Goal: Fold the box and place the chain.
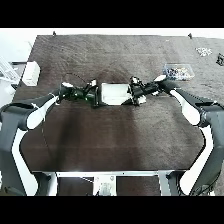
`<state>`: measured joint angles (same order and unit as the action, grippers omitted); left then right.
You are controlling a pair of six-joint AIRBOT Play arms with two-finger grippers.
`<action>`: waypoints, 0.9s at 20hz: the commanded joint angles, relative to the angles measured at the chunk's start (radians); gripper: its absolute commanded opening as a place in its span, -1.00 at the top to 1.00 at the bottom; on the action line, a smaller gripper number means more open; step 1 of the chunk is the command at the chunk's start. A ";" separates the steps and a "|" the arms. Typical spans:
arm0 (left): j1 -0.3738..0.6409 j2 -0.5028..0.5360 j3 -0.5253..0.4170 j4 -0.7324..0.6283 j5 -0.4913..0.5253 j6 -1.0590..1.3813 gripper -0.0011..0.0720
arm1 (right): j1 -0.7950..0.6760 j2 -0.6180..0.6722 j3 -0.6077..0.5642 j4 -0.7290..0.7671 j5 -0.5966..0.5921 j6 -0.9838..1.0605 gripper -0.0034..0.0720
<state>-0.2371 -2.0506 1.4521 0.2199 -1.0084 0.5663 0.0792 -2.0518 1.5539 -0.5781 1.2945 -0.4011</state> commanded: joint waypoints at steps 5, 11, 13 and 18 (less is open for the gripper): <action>-0.006 -0.001 0.000 0.008 0.031 0.002 -0.81 | 0.001 0.000 0.000 0.001 0.000 0.000 -0.35; -0.006 -0.001 0.000 0.009 0.042 0.002 -0.45 | 0.001 0.000 0.000 0.001 0.000 0.000 -0.35; -0.006 -0.001 0.000 0.009 0.050 0.002 -0.46 | 0.001 0.000 0.000 0.001 0.000 0.000 -0.35; -0.006 -0.001 0.000 0.003 0.054 0.000 -0.46 | 0.001 0.000 0.000 0.001 0.000 0.000 -0.35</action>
